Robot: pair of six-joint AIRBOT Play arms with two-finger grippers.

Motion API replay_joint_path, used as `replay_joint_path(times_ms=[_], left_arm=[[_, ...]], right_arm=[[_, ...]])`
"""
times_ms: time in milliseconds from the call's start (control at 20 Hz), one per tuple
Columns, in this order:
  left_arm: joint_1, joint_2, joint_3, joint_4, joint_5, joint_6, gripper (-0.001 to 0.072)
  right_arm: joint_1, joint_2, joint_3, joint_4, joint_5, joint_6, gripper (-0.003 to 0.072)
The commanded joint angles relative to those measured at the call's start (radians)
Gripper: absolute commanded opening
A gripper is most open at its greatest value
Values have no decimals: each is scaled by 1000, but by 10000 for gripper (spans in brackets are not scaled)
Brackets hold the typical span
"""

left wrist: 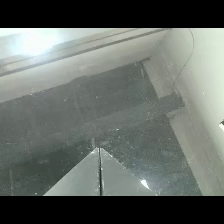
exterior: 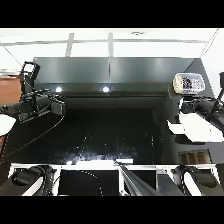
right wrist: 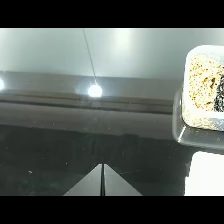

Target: Fold the box and place the chain.

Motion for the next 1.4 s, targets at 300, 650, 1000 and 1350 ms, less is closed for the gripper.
replay_joint_path(times_ms=[300,650,1000,1350], left_arm=[[0,0,0,0,0,0,26],[0,0,0,0,0,0,26],[0,-3,0,0,66,0,26],[0,-74,0,-125,131,-1,26]], right_arm=[[1,1,-1,0,0,0,12],[1,1,-1,0,0,0,12],[1,-1,-1,17,-113,-2,12],[-171,-98,1,-256,-508,192,12]])
